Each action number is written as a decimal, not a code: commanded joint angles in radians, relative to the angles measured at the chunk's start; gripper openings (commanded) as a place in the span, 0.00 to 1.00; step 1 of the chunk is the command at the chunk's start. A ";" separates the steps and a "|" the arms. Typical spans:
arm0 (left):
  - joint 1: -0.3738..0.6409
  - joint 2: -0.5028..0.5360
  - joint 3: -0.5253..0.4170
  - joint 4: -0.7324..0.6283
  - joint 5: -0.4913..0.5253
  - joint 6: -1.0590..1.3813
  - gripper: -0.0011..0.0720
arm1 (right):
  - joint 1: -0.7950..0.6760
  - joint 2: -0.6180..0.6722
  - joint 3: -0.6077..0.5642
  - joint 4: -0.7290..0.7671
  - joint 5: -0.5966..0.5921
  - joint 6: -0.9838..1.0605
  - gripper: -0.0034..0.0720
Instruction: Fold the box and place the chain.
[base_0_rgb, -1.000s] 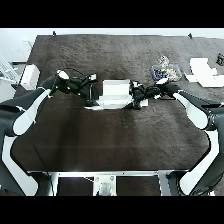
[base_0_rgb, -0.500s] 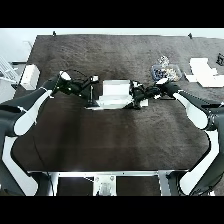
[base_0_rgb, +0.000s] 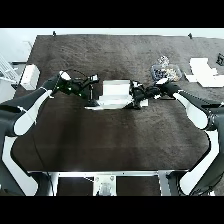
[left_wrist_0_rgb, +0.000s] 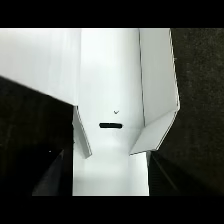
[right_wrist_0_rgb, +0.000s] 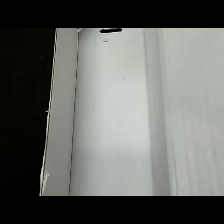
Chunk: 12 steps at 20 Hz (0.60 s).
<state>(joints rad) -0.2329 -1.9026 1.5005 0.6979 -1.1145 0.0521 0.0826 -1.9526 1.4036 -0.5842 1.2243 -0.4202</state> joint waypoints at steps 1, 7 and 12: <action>0.000 0.000 0.000 -0.002 -0.001 0.001 0.67 | 0.001 0.000 0.000 0.000 0.000 0.000 0.84; -0.002 -0.001 0.000 -0.006 -0.005 0.001 0.50 | 0.001 0.000 0.000 0.000 0.000 0.000 0.84; -0.048 -0.001 0.000 0.011 -0.001 0.001 0.50 | 0.001 0.000 0.000 0.000 0.000 0.000 0.84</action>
